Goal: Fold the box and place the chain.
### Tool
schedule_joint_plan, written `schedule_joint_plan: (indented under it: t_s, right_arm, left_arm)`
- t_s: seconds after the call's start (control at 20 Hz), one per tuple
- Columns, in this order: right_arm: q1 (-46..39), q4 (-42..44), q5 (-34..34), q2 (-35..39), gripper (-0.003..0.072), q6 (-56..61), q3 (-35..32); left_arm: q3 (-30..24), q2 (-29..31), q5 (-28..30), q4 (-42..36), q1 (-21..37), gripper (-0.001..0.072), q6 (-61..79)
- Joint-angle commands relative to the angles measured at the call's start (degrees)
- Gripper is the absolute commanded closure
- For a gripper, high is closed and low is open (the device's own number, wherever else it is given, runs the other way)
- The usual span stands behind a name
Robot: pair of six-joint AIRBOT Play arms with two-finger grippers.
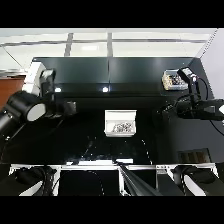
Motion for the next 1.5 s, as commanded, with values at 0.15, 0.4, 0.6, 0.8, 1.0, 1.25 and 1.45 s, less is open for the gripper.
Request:
schedule_joint_plan:
  t_s: [0.15,0.4,0.6,0.8,1.0,1.25,1.45]
  right_arm:
    - [-0.02,-0.02,0.02,0.07,0.0413,2.58,0.07]
    - [-0.02,-0.02,0.0,0.07,0.0413,3.63,0.07]
    - [0.0,0.0,0.0,0.07,0.0413,4.74,0.07]
    - [0.0,-0.02,0.0,0.07,0.0413,5.68,0.07]
    - [0.0,-0.04,0.0,0.04,0.0413,5.68,0.07]
    - [0.0,-0.02,0.0,0.04,0.0413,5.68,0.07]
    - [0.0,-0.02,0.0,0.04,0.0413,5.68,0.07]
  left_arm:
    - [-17.14,-5.18,9.22,-56.39,16.83,0.0235,81.46]
    - [-16.7,-12.28,4.15,-57.18,14.25,0.0,115.67]
    - [-16.65,-13.0,5.79,-57.55,12.66,-0.0001,139.27]
    - [-14.19,-17.68,7.65,-63.78,9.77,-0.0001,142.44]
    - [-9.79,-23.67,6.78,-63.08,6.49,-0.0001,139.6]
    - [-7.72,-25.24,9.92,-63.25,2.73,-0.0001,137.79]
    - [-6.91,-25.99,11.37,-62.58,2.25,-0.0001,134.88]
